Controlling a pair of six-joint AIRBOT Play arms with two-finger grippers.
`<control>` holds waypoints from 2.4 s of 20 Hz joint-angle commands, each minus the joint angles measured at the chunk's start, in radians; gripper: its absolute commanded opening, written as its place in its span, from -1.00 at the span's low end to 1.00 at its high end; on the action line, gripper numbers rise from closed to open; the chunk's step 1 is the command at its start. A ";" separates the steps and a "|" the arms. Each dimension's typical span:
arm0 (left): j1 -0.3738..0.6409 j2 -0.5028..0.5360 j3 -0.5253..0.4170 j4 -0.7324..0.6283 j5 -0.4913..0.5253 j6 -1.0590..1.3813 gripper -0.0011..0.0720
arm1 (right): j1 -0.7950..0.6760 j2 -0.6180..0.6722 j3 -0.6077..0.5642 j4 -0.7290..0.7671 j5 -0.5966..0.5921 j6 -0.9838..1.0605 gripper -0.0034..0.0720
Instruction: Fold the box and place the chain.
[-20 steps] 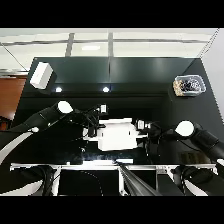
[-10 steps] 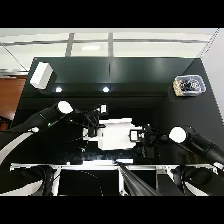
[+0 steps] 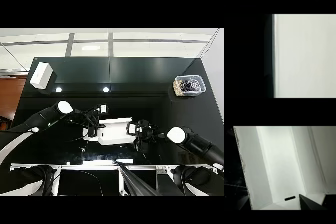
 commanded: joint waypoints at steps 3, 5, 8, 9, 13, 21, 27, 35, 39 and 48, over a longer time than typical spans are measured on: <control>0.001 0.000 0.000 0.000 -0.002 0.000 -0.90 | -0.006 -0.001 0.029 -0.043 -0.044 0.003 0.97; 0.001 0.000 0.000 0.000 -0.001 0.000 -0.90 | -0.031 -0.001 0.030 -0.039 -0.039 -0.027 0.97; 0.001 0.000 0.000 0.000 -0.002 0.000 -0.91 | -0.063 -0.001 0.048 -0.004 -0.023 -0.087 0.97; 0.001 0.000 0.000 0.000 -0.001 0.001 -0.91 | -0.068 -0.001 0.051 0.003 -0.025 -0.095 0.97; 0.001 0.000 0.000 0.000 0.000 0.004 -0.90 | -0.097 -0.007 0.051 0.045 -0.027 -0.121 0.97; 0.001 0.005 0.000 0.000 0.061 0.004 -0.90 | -0.095 -0.097 0.048 0.304 0.131 -0.309 0.97; 0.001 0.015 0.000 0.000 0.070 0.003 -0.90 | -0.097 -0.099 -0.003 0.264 0.093 -0.361 0.97; 0.001 0.016 0.000 0.000 -0.014 -0.025 -0.90 | -0.097 -0.161 -0.003 0.285 0.050 -0.438 0.97; 0.001 0.016 0.000 0.000 -0.040 -0.035 -0.90 | -0.097 -0.161 -0.003 0.286 0.051 -0.438 0.97; 0.001 0.015 0.000 0.000 -0.039 -0.051 -0.90 | -0.087 -0.200 -0.002 0.277 0.029 -0.432 0.97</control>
